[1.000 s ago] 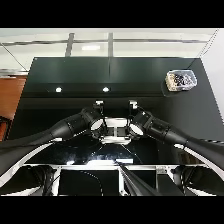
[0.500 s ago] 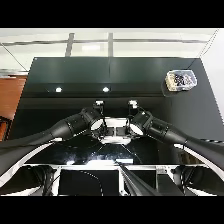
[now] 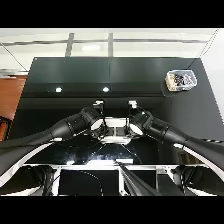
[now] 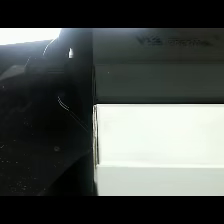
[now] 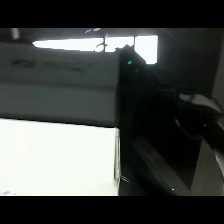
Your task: Fold the box and place the chain.
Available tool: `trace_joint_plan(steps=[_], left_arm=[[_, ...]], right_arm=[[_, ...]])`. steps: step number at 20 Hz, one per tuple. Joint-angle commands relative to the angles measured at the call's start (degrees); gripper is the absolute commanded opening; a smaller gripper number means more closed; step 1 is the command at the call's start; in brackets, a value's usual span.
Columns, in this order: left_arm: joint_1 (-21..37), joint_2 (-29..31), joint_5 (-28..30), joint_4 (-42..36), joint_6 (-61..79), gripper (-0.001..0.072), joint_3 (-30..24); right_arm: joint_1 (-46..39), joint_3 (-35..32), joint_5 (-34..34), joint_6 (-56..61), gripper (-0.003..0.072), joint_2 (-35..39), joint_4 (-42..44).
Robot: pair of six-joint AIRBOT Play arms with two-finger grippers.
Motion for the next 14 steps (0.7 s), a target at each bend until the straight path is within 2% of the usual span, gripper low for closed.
trace_joint_plan(steps=[1,3,6,8,10,11,12,14], left_arm=[[0.0,0.0,-0.1,0.0,-0.1,0.0031,0.0],[0.0,0.0,0.0,0.0,-0.1,0.0031,0.0],[0.0,0.0,0.0,0.0,-0.1,0.0031,0.0],[0.0,0.0,0.0,0.0,-0.1,0.0031,0.0],[0.0,0.0,-0.1,0.0,-0.1,0.0031,0.0],[0.0,0.0,-0.1,0.0,-0.1,0.0031,0.0],[0.0,0.0,0.0,0.0,-0.1,0.0031,0.0],[0.0,0.0,0.2,0.0,-0.1,0.0031,0.0]], right_arm=[[-0.3,1.7,3.0,-3.6,0.0437,1.3,0.0],[-1.0,3.5,7.2,-8.0,0.0437,5.1,0.0],[-4.9,4.6,14.6,-14.0,0.0437,14.6,-2.5],[-9.0,4.6,19.7,-16.0,0.0437,20.6,-11.5],[-14.9,4.5,21.6,-17.7,0.0437,23.7,-27.0],[-18.3,4.2,19.5,-17.7,0.0437,23.6,-33.1],[-22.6,3.2,12.9,-17.8,0.0436,23.5,-37.2],[-32.0,0.8,-4.1,-16.5,0.0436,22.2,-38.6]])
